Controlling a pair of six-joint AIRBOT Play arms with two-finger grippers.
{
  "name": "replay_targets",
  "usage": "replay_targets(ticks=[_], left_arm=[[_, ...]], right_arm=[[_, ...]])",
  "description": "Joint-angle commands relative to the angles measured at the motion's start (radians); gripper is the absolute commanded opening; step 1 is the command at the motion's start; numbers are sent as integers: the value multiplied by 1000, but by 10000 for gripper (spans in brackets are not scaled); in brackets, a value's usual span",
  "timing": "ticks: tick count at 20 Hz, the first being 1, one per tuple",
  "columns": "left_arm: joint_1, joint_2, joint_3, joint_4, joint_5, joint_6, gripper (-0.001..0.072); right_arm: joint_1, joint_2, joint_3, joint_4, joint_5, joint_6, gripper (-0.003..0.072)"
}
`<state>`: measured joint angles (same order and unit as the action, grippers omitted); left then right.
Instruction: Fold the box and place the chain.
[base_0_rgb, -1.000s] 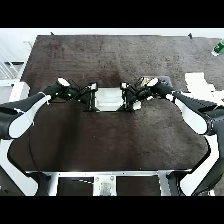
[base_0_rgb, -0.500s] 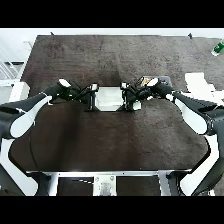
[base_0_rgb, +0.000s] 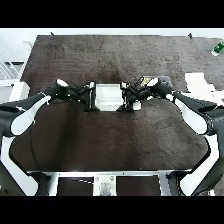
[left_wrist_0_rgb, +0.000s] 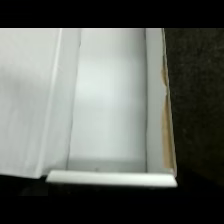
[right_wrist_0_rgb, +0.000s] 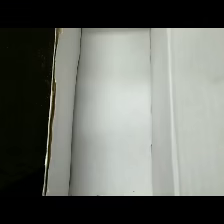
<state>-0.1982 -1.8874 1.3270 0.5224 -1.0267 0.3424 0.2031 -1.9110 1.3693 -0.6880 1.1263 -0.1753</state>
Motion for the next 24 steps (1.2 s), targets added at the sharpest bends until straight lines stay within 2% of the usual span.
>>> replay_targets(ticks=[1, 17, 24], left_arm=[[0, -2, 0, -16, -19, 17, 715], [-5, -5, 11, 5, -38, 51, 715], [-5, -6, 26, 16, -15, 60, 715]], right_arm=[[0, -1, 0, -1, 1, 0, 503], [0, -1, 0, -1, 1, 0, 503], [0, -1, 0, -1, 1, -1, 503]])
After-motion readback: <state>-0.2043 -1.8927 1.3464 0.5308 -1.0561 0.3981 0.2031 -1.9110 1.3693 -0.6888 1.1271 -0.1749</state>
